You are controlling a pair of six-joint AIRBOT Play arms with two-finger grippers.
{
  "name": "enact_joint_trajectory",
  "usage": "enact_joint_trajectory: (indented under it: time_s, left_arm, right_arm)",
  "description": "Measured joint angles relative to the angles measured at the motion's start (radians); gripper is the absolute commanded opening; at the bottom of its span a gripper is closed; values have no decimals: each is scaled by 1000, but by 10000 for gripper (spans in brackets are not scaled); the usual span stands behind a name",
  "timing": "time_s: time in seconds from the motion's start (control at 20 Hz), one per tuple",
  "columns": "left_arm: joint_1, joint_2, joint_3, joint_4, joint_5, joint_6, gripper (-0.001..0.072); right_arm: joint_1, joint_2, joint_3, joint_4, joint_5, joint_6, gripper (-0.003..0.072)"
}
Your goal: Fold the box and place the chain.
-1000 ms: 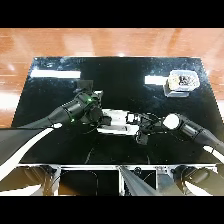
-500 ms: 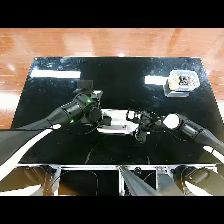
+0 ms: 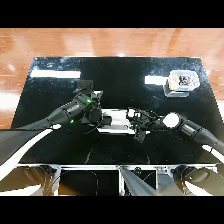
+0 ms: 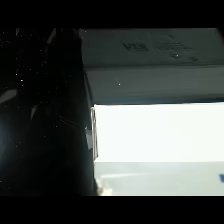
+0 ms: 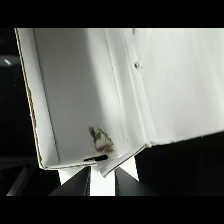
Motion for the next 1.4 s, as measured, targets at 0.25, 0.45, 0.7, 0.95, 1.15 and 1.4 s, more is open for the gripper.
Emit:
enact_joint_trajectory:
  time_s: [0.25,0.45,0.7,0.95,1.15,1.4]
  left_arm:
    - [0,0,0,-2,0,0,21]
    - [0,0,0,-5,0,0,21]
    - [0,0,0,-8,1,1,21]
    - [0,0,0,-8,3,1,21]
    - [0,0,0,-8,5,0,21]
    - [0,0,0,-10,6,0,21]
  right_arm:
    - [25,-7,0,46,-24,-24,78]
    - [72,-27,0,70,-71,-30,79]
    - [92,-40,0,92,-104,-33,374]
    - [96,-42,0,96,-115,-33,196]
    - [97,-42,0,97,-118,-32,128]
    - [91,-42,0,97,-117,-23,126]
